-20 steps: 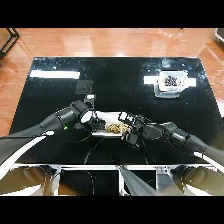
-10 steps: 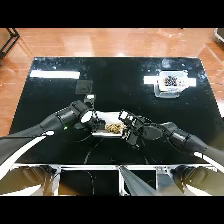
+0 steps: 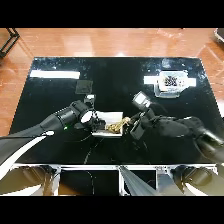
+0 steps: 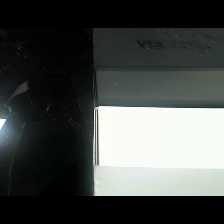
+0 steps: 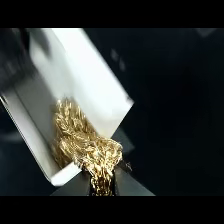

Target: Fold the box and place the chain.

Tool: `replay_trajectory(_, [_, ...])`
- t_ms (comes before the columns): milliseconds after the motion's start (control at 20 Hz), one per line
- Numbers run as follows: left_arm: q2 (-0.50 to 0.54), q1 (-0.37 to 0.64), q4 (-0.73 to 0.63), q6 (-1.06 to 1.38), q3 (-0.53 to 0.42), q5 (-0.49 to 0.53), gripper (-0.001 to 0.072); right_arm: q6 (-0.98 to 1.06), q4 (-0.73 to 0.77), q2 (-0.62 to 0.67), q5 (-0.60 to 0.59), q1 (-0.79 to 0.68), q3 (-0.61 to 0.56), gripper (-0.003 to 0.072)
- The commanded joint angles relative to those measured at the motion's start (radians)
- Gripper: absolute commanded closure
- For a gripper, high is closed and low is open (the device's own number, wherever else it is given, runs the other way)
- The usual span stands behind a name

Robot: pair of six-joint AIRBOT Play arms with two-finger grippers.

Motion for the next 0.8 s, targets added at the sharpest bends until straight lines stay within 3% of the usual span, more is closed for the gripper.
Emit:
replay_trajectory(0, [0.000, -0.001, 0.002, 0.001, 0.001, 0.004, 0.0685, 0.086, 0.053, 0.097, -0.093, -0.037, 0.089, 0.0665])
replay_trajectory(200, [0.000, -0.001, 0.001, 0.000, 0.001, 0.013, 0.0685, 0.088, 0.270, 0.092, -0.043, 0.011, 0.131, 0.0665])
replay_trajectory(450, [0.000, -0.001, 0.001, 0.001, 0.001, 0.018, 0.0685, 0.188, 0.292, -0.002, 0.051, 0.131, 0.131, 0.0665])
replay_trajectory(750, [0.000, -0.001, 0.001, 0.001, 0.001, 0.025, 0.0685, 0.226, 0.266, -0.112, 0.057, 0.139, 0.130, 0.0664])
